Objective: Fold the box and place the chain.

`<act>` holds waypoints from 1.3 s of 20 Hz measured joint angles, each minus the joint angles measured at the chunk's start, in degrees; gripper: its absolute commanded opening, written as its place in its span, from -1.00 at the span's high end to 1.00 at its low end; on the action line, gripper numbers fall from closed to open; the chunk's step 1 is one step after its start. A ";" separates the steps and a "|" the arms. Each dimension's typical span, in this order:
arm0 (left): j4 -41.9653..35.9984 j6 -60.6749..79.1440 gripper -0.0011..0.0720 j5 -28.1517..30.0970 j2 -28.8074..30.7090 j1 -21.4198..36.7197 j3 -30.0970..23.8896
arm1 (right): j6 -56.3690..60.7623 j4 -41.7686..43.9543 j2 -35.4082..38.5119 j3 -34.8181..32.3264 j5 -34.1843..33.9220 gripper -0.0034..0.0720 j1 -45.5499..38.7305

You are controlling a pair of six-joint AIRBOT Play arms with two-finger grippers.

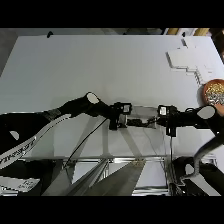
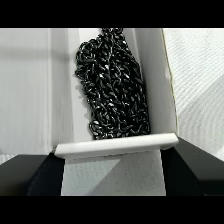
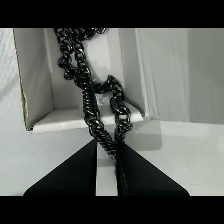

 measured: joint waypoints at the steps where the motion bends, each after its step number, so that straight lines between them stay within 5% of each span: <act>1: 0.02 0.00 0.40 0.00 0.00 0.00 0.00 | 0.33 -0.70 -0.07 0.00 -0.02 0.82 0.28; 6: 0.02 0.02 0.40 0.00 0.00 0.00 0.00 | 4.46 -6.54 2.10 0.00 1.62 0.86 0.90; 10: 0.02 0.00 0.40 0.00 0.00 0.00 0.00 | 9.16 -9.64 10.67 -0.02 3.32 0.86 1.01; 17: 0.00 0.00 0.40 0.00 0.00 0.00 0.00 | 11.15 5.60 22.77 -0.02 6.91 0.86 5.53; 26: 0.02 0.00 0.40 0.00 0.00 0.00 0.00 | 10.93 15.93 18.91 -0.02 -8.90 0.84 23.96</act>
